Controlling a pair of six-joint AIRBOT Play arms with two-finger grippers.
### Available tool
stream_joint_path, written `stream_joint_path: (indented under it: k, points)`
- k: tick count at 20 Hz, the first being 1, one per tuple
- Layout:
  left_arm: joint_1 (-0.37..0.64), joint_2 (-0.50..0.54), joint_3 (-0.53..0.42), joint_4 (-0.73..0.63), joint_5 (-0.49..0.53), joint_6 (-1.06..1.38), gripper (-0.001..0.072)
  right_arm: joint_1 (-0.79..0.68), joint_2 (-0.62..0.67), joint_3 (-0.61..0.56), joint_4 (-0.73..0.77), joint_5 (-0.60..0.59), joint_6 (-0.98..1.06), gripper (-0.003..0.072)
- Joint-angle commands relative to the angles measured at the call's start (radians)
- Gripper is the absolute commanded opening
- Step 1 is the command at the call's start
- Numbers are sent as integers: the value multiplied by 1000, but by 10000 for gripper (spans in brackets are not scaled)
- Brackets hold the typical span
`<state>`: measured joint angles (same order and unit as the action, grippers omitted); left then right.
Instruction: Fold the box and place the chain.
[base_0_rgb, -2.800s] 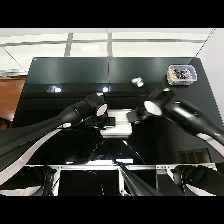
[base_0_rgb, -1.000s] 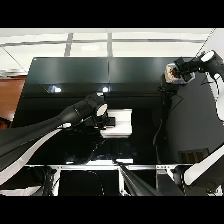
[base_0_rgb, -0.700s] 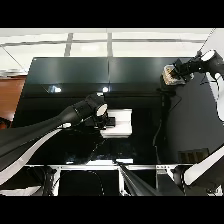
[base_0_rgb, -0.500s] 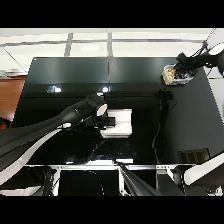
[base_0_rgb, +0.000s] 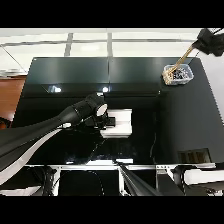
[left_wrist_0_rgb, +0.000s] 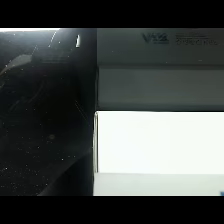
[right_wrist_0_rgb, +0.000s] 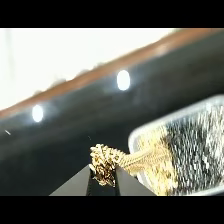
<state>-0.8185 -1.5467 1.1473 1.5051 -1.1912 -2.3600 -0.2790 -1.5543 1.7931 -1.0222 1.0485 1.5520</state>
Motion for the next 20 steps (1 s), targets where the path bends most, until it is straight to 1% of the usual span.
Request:
stream_joint_path:
  k: [1,4,6,8,10,15,20]
  points:
    - [0,0,1,0,-1,0,30,-2,105,2,2,-69,-43,11]
    - [0,0,1,-4,-1,0,29,-2,188,2,3,-112,-47,11]
    - [0,0,1,-4,-1,0,29,-3,243,2,64,-126,-64,11]
    - [0,0,1,-4,-1,0,29,-3,302,2,140,-164,-118,11]
    - [0,0,1,-4,-1,0,29,-3,359,2,170,-190,-137,11]
    - [0,0,1,-7,0,0,29,-3,455,2,190,-169,-148,11]
    - [0,0,1,-8,-1,0,29,-3,494,2,257,-77,-168,11]
